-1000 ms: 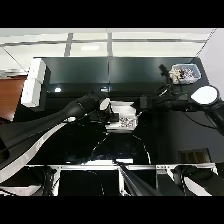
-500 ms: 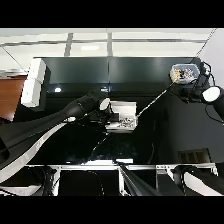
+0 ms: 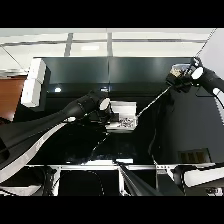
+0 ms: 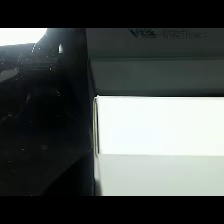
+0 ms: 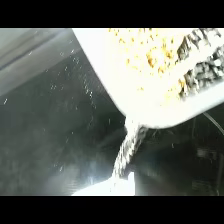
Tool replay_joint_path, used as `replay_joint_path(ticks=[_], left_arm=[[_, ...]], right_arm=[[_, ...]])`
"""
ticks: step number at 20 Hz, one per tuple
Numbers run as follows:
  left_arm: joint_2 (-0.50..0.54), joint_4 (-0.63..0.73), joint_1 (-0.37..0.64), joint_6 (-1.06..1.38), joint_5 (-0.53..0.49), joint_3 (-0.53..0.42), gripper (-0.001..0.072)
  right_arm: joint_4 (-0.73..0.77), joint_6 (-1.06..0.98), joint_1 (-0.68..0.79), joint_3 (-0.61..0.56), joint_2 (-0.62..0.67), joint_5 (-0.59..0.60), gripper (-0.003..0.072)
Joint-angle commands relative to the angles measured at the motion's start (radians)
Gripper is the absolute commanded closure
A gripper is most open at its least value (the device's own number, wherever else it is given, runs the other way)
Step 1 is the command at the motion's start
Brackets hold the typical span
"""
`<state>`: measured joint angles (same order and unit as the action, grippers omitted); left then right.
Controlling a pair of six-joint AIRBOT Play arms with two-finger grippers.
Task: Fold the box and place the chain.
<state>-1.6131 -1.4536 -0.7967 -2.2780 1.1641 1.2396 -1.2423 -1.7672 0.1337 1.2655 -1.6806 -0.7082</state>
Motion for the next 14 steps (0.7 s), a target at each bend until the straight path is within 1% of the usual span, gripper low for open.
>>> replay_joint_path(ticks=[1,2,3,5,7,9,12,14], left_arm=[[0.000,0.000,0.001,0.000,0.012,0.001,0.0684],[0.000,0.000,0.001,0.000,0.019,0.001,0.0684],[0.000,0.000,0.001,0.000,0.023,0.001,0.0684],[0.000,0.000,0.001,0.000,0.025,0.001,0.0684],[0.000,0.000,0.001,0.000,0.026,0.001,0.0684],[0.000,0.000,0.001,0.000,0.026,0.001,0.0684],[0.000,0.000,0.001,0.000,0.026,0.001,0.0684],[0.000,0.000,0.001,0.000,0.026,0.001,0.0684]], right_arm=[[-0.011,-0.014,0.010,0.068,-0.059,-0.058,0.0626],[-0.010,0.002,0.014,0.077,-0.052,-0.090,0.0677],[-0.006,0.061,0.014,0.079,-0.033,-0.115,0.0677],[-0.004,0.277,-0.001,0.076,0.056,-0.187,0.0677],[-0.003,0.388,-0.024,0.063,0.206,-0.280,0.0678],[0.020,0.442,-0.042,0.032,0.404,-0.335,0.0677],[0.130,0.483,-0.040,0.029,0.658,-0.406,0.0677],[0.221,0.506,-0.040,0.029,0.787,-0.434,0.0680]])
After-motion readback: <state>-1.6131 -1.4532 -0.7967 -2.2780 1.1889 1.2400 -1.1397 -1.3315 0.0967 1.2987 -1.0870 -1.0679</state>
